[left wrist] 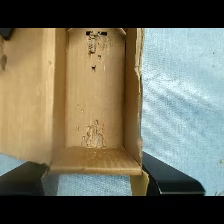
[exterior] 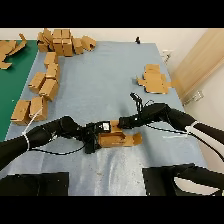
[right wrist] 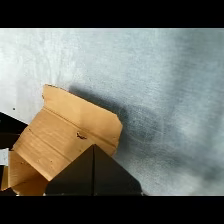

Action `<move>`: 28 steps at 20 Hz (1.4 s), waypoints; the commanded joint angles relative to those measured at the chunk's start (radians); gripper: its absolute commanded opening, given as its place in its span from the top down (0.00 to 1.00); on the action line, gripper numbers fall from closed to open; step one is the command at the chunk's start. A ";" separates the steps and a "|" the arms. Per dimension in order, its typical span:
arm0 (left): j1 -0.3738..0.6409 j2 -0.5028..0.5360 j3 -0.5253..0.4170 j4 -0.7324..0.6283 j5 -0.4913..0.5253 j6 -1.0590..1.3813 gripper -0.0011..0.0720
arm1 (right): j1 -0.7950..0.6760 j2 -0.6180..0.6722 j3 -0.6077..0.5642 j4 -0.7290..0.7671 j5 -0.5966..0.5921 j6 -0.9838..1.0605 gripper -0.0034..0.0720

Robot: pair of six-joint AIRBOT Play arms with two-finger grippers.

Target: Fold the box.

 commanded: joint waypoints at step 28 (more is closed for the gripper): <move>0.000 0.000 0.027 0.121 -0.006 -0.080 0.27 | -0.035 0.150 0.093 -0.287 -0.170 0.043 0.95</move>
